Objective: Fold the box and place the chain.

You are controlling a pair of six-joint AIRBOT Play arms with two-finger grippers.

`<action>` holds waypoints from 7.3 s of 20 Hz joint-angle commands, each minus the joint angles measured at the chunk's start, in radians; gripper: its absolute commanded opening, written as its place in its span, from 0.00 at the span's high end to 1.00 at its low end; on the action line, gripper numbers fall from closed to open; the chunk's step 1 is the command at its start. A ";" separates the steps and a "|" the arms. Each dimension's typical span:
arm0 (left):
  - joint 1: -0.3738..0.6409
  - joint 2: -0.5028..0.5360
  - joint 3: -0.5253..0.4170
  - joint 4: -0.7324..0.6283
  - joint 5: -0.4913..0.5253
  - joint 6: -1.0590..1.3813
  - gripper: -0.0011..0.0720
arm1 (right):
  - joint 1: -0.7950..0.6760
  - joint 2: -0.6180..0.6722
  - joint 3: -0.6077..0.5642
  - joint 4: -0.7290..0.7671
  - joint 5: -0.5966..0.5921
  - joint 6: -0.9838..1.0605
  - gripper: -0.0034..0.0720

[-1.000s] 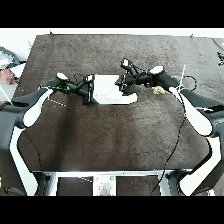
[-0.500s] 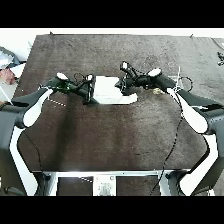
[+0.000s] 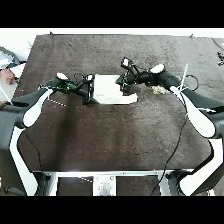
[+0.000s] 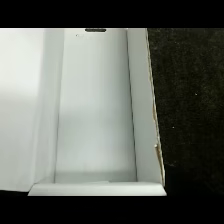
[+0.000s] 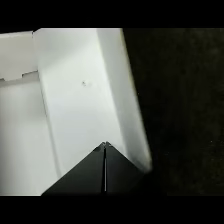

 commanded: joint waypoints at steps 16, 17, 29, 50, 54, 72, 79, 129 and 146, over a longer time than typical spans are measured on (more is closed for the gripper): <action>0.001 0.000 0.001 0.000 0.000 0.000 0.35 | 0.045 0.023 0.000 -0.478 0.213 0.190 0.17; 0.001 0.000 0.001 0.000 0.000 0.000 0.35 | 0.049 0.020 0.000 -0.477 0.210 0.190 0.17; 0.001 0.000 0.001 0.000 0.000 0.000 0.35 | 0.053 0.011 -0.001 -0.410 0.173 0.190 0.60; 0.001 0.000 0.001 -0.008 0.000 0.000 0.35 | 0.090 -0.040 -0.002 -0.309 0.135 0.119 0.70; 0.001 0.000 0.001 -0.008 0.000 0.000 0.35 | 0.090 -0.043 -0.002 -0.343 0.126 0.119 0.43; 0.001 0.000 0.001 -0.015 0.000 0.000 0.35 | 0.085 0.014 0.000 -0.610 0.189 0.458 0.95; 0.001 0.000 0.000 -0.015 0.000 0.000 0.35 | -0.029 0.134 0.000 -0.679 0.197 1.001 0.97; -0.002 -0.011 -0.008 -0.027 0.003 0.001 0.35 | -0.033 0.136 -0.273 -0.030 0.004 1.123 0.36; -0.002 -0.011 -0.008 -0.030 0.003 0.001 0.35 | 0.145 0.092 -0.051 -0.549 0.037 1.515 0.36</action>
